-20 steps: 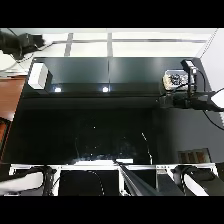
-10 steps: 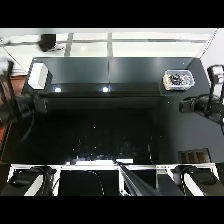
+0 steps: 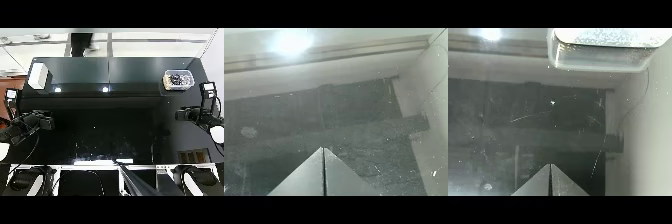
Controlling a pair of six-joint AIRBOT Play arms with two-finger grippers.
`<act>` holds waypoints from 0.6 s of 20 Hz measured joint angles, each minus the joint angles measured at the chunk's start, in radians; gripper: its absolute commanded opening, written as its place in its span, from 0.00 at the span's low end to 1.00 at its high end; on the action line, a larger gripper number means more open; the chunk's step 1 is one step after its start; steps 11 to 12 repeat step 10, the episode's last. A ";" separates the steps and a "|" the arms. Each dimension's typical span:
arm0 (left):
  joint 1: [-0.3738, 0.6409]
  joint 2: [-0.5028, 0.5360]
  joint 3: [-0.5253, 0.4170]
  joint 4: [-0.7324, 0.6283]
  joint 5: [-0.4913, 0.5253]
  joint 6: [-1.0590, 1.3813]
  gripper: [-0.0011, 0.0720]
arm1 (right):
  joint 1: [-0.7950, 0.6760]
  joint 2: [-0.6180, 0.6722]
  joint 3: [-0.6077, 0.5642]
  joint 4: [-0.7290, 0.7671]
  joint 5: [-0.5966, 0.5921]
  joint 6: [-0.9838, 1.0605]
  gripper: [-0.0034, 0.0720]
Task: Fold the box and place the chain.
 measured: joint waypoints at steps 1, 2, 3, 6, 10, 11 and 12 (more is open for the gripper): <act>0.000 0.002 -0.003 0.001 0.000 0.000 0.05 | 0.000 0.000 -0.002 -0.001 -0.003 0.000 0.06; 0.000 0.003 -0.005 0.001 0.004 0.000 0.05 | 0.000 0.000 -0.004 -0.001 -0.002 0.000 0.06; 0.000 0.005 -0.006 0.002 0.003 0.000 0.05 | 0.000 0.000 -0.005 -0.001 -0.002 0.000 0.06; 0.000 0.006 -0.008 0.002 0.005 0.000 0.05 | 0.000 0.000 -0.006 -0.002 -0.002 0.000 0.06; 0.000 0.006 -0.009 0.002 0.007 0.000 0.05 | 0.000 0.000 -0.007 -0.002 -0.002 0.000 0.06; 0.000 0.006 -0.009 0.002 0.007 0.000 0.05 | 0.000 0.000 -0.007 -0.002 -0.002 0.000 0.06; 0.000 0.006 -0.009 0.002 0.007 0.000 0.05 | 0.000 0.000 -0.007 -0.002 -0.002 0.000 0.06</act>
